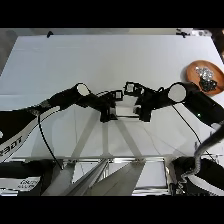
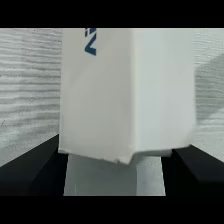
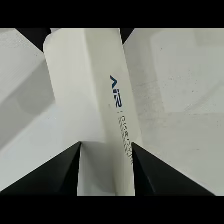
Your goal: Fold the box and place the chain.
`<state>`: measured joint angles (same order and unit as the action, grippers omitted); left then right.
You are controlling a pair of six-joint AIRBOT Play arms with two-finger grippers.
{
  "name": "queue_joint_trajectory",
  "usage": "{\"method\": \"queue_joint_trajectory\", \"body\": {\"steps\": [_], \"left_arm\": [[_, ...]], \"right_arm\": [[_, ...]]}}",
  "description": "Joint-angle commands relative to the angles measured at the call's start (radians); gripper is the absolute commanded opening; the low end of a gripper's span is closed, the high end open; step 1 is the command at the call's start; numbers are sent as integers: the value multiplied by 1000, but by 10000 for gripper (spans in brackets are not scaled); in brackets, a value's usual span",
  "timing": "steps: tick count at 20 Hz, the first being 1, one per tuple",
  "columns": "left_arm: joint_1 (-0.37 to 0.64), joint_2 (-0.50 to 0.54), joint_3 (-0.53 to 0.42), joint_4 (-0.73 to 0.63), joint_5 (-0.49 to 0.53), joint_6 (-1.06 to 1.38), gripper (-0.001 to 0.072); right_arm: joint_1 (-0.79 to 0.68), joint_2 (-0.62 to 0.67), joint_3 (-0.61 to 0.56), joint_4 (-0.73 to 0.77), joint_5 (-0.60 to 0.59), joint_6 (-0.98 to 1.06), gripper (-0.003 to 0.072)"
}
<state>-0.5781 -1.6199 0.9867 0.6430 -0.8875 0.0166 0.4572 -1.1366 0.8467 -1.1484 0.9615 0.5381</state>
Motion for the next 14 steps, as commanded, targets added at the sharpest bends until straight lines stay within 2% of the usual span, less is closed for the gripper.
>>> {"method": "queue_joint_trajectory", "body": {"steps": [1,10,14], "left_arm": [[1,1,0,0,0,1,495],[1,1,0,0,0,1,495],[1,1,0,0,0,1,495]], "right_arm": [[3,1,-26,-7,-36,15,305],[6,1,-37,4,-61,68,300],[56,-1,-37,-3,-70,67,300]]}}
